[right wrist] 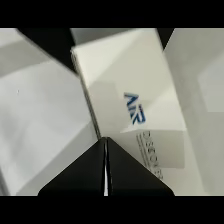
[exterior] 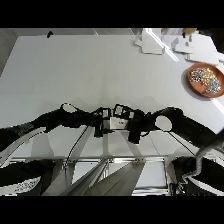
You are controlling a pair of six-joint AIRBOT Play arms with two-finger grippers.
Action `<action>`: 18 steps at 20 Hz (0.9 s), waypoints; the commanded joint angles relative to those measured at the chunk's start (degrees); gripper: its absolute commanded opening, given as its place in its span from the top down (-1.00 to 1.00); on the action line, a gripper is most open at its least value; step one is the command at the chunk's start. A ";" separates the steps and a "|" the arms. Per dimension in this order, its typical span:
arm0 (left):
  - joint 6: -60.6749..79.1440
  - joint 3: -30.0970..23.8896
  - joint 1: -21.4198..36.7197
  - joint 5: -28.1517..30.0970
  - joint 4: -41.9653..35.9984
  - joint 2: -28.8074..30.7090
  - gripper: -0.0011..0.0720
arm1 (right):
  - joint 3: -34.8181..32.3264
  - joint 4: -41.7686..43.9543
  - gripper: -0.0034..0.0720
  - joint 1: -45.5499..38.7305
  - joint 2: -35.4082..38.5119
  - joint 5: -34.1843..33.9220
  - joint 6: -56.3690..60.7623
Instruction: Fold the box and place the chain.
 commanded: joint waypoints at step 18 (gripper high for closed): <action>0.24 0.00 0.04 0.22 0.11 0.02 0.40 | -7.19 -24.35 0.86 -46.51 7.76 23.96 39.39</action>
